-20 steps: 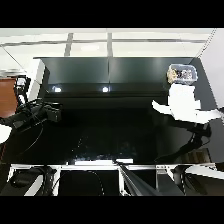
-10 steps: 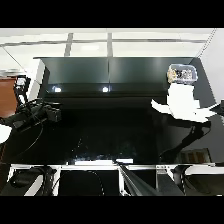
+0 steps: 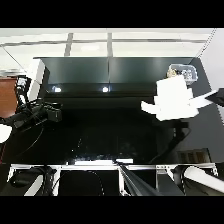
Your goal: Fold the box and place the chain.
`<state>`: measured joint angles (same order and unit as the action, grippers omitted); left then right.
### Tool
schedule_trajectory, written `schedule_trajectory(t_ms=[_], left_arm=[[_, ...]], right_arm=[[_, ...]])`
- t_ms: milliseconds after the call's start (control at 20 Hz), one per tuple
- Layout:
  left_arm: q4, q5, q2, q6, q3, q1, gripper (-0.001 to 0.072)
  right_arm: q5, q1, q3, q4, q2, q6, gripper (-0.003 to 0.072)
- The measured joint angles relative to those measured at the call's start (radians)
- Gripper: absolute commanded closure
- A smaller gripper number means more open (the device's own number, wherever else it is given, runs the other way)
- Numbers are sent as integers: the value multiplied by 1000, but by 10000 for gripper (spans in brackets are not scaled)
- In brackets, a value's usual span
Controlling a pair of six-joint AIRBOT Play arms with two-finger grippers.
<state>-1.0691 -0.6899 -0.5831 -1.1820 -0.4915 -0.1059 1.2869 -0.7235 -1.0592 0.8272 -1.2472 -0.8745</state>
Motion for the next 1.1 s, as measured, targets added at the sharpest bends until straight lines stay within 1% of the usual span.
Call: schedule_trajectory(t_ms=[100, 200, 300, 400, 500, 600, 700, 750, 800, 850, 900, 1000, 1100], left_arm=[[24, 1, -16, 0, 0, 0, 685], [52, 4, -41, 0, 0, -2, 684], [94, 5, -76, 0, 0, -4, 684], [146, 6, -121, 0, 0, -14, 684], [201, 8, -183, 0, 0, -36, 685], [252, 18, -250, 2, -7, -66, 685], [288, 21, -334, 6, -35, -91, 685], [299, 14, -383, 6, -61, -97, 657], [317, -5, -438, 0, -97, -97, 416], [339, -33, -491, -14, -133, -92, 76], [374, -62, -552, -20, -175, -85, -6], [458, -141, -668, 0, -259, -71, -6], [540, -242, -776, 49, -336, -68, -6]], right_arm=[[-66, 92, 112, -37, 124, -30, 675], [-162, 215, 249, -97, 248, -65, 675], [-260, 354, 381, -175, 336, -85, 675], [-370, 504, 500, -252, 386, -97, 675], [-490, 656, 596, -307, 412, -116, 675], [-594, 781, 662, -339, 425, -140, 675], [-667, 866, 703, -358, 432, -157, 675], [-687, 893, 716, -362, 434, -166, 675], [-705, 911, 725, -368, 436, -170, 674], [-719, 926, 732, -370, 436, -174, 675], [-730, 935, 737, -372, 438, -175, 675], [-738, 948, 743, -375, 438, -178, 674], [-743, 955, 746, -376, 439, -181, 675]])
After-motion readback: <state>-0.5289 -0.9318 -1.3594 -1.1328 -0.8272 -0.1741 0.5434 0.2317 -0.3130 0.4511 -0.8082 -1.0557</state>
